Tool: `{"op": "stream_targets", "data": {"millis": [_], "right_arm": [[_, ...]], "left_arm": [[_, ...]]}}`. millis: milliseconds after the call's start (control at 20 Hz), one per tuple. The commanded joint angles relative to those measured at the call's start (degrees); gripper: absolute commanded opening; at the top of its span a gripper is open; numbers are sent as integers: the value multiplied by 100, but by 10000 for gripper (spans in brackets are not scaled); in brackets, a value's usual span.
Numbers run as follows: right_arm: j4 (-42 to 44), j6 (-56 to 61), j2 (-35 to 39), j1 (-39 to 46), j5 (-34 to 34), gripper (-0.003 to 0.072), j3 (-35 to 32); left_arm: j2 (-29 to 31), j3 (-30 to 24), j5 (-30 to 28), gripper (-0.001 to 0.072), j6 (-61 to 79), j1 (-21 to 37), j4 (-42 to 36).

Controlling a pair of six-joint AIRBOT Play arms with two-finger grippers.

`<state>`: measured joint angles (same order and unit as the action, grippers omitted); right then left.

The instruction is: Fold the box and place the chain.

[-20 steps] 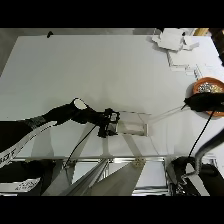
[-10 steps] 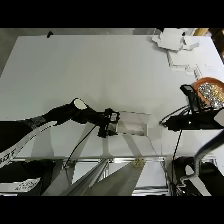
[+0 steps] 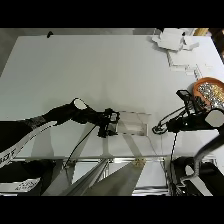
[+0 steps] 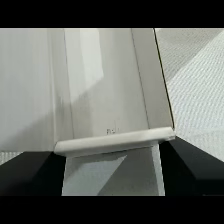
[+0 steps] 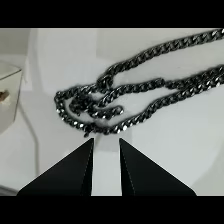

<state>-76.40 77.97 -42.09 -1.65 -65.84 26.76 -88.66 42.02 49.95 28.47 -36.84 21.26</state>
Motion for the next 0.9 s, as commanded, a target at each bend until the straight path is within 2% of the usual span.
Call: {"op": "stream_targets", "data": {"millis": [0,250,400,650,850], "right_arm": [[7,-7,-286,-7,420,186,-11],[-55,-46,-844,-9,74,177,-17],[-105,-44,-901,-92,164,175,-22],[-208,140,-1025,-723,420,173,-22],[-566,404,-1056,-767,393,174,-22]], "left_arm": [[4,7,0,272,0,4,0],[4,7,0,272,0,4,2],[4,7,0,272,0,4,2],[2,7,0,272,0,4,2],[4,7,-2,272,0,4,0]]}}
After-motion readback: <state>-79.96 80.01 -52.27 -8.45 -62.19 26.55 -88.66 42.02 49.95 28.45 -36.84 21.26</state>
